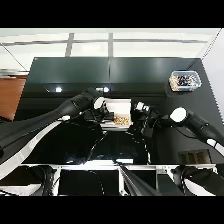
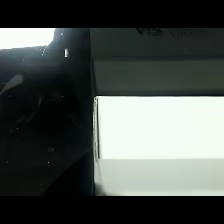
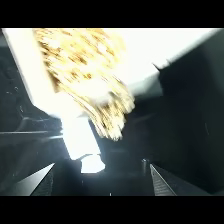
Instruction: Fold the box and place the chain.
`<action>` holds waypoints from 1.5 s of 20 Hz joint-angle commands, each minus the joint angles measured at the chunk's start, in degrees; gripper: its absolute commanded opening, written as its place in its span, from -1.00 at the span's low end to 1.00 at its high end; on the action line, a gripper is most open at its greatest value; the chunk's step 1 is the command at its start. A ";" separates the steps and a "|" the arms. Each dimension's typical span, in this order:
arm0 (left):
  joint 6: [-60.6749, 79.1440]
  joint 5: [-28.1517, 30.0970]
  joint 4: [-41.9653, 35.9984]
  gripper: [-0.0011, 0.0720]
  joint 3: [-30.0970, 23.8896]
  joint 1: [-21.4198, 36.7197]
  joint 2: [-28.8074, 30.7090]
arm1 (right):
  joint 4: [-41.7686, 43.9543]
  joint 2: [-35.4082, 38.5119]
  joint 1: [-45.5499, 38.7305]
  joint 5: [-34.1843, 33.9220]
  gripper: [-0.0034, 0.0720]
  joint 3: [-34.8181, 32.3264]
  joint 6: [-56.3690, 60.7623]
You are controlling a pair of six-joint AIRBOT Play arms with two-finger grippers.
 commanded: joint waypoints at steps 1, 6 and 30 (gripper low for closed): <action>0.00 0.26 0.02 -0.88 0.02 0.04 -0.02 | 8.37 -2.01 2.58 -5.60 1.00 -1.62 -15.04; 0.00 0.22 0.02 -0.88 0.02 0.04 -0.02 | 15.37 -4.79 2.60 -6.10 0.38 -1.62 -21.66; 0.00 0.26 0.00 -0.88 0.02 0.04 -0.02 | 27.93 11.67 -0.61 7.41 -0.88 6.43 31.19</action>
